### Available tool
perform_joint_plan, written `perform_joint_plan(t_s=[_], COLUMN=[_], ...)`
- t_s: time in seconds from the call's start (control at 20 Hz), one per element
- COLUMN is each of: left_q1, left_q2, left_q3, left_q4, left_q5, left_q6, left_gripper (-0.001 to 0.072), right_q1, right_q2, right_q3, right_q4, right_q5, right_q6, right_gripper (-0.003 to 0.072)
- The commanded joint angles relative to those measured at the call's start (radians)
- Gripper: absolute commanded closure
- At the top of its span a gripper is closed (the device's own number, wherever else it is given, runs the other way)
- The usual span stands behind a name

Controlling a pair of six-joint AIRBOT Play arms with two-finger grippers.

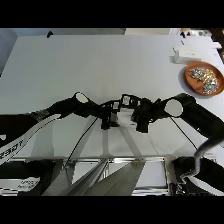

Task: Fold the box and place the chain.

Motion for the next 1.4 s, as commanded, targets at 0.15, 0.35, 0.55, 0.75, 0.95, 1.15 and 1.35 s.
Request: perform_joint_plan(t_s=[0.15, 0.35, 0.55, 0.75, 0.95, 1.15, 1.35], left_q1=[0.0, 0.0, 0.0, 0.0, 0.0, 0.0, 0.0], left_q2=[0.0, 0.0, 0.0, 0.0, 0.0, 0.0, 0.0], left_q3=[0.0, 0.0, 0.0, 0.0, 0.0, 0.0, 0.0], left_q4=[0.002, 0.002, 0.002, 0.002, 0.002, 0.002, 0.003], left_q5=[-0.003, -0.003, -0.003, -0.003, -0.003, -0.003, -0.003], left_q6=[0.002, 0.001, 0.002, 0.002, 0.002, 0.001, 0.002], left_gripper=[0.0347, 0.0347, 0.0347, 0.0347, 0.0347, 0.0347, 0.0347], right_q1=[0.002, 0.002, 0.002, 0.002, 0.002, 0.002, 0.002], right_q2=[-0.001, -0.002, -0.04, -0.041, -0.031, 0.021, 0.025], right_q3=[0.0, 0.0, -0.004, -0.004, -0.004, -0.004, -0.004], right_q4=[-0.018, -0.01, 0.016, 0.023, 0.054, 0.054, 0.076], right_q5=[0.001, 0.0, 0.0, 0.01, 0.03, 0.03, 0.022], right_q6=[0.019, 0.022, 0.022, 0.022, 0.02, 0.018, 0.018], right_gripper=[0.0609, 0.061, 0.0609, 0.0559, 0.0445, 0.0408, 0.0459])
